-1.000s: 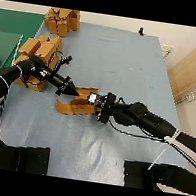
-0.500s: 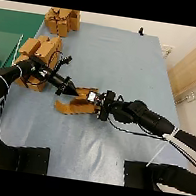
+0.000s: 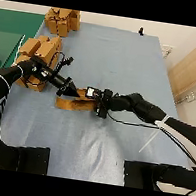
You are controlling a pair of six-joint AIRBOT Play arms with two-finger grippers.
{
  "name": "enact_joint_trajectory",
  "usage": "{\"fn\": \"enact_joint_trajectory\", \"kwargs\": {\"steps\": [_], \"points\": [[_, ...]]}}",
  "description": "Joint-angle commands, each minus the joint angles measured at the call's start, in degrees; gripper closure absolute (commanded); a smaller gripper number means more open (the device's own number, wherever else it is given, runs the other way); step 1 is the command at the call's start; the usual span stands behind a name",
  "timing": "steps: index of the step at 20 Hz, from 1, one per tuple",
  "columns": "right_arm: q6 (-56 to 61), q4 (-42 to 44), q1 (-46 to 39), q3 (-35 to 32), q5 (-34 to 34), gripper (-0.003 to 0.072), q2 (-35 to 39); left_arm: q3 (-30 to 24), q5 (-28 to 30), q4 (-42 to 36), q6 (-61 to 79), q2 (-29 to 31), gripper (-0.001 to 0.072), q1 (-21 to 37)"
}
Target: Fold the box.
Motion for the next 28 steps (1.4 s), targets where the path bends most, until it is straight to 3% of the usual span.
{"fn": "enact_joint_trajectory", "kwargs": {"steps": [1,7,18,28], "points": [[-13.53,9.42,-2.69,2.01,-5.68,0.0167,-1.49,0.00,0.74,0.22,0.02,-0.02,0.0698,-0.07],[-17.84,11.65,-4.63,2.01,-5.92,0.0167,-4.85,0.00,5.14,0.15,0.02,-0.02,0.0698,-0.04],[-17.79,14.82,-4.63,4.20,-4.09,0.0167,-7.69,0.11,7.45,0.04,1.29,0.07,0.0697,-0.02],[-17.64,14.82,-5.11,4.94,-9.14,0.0167,-8.74,0.11,7.54,-0.28,1.27,0.15,0.0697,-0.02]]}}
